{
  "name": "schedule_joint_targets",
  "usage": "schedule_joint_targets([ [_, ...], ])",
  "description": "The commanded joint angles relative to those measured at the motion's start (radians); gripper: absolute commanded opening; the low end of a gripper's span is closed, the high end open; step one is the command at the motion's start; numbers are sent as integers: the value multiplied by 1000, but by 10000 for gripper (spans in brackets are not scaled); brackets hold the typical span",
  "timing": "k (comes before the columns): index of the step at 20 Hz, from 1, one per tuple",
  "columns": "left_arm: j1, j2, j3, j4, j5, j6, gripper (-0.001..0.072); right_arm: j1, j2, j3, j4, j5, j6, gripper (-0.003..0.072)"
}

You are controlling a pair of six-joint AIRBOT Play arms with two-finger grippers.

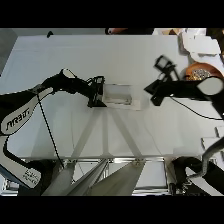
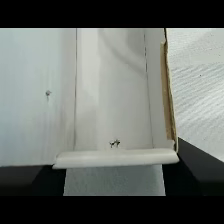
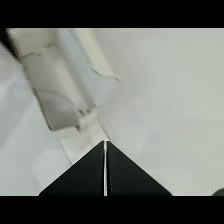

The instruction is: Fold the box and place the chain.

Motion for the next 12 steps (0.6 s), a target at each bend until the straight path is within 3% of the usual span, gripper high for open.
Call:
schedule_joint_targets([
  [1, 0, 0, 0, 0, 0, 0, 258, -166, 33, -11, -99, 83, 385, 6],
  [3, 0, 0, 0, 0, 0, 0, 258, -239, -13, -37, -97, 116, 520, 5],
  [6, 0, 0, 0, 0, 0, 0, 258, -259, -138, -43, -71, 214, 550, 5],
  [12, 0, 0, 0, 0, 0, 0, 258, -232, -378, -43, 112, 196, 548, 4],
])
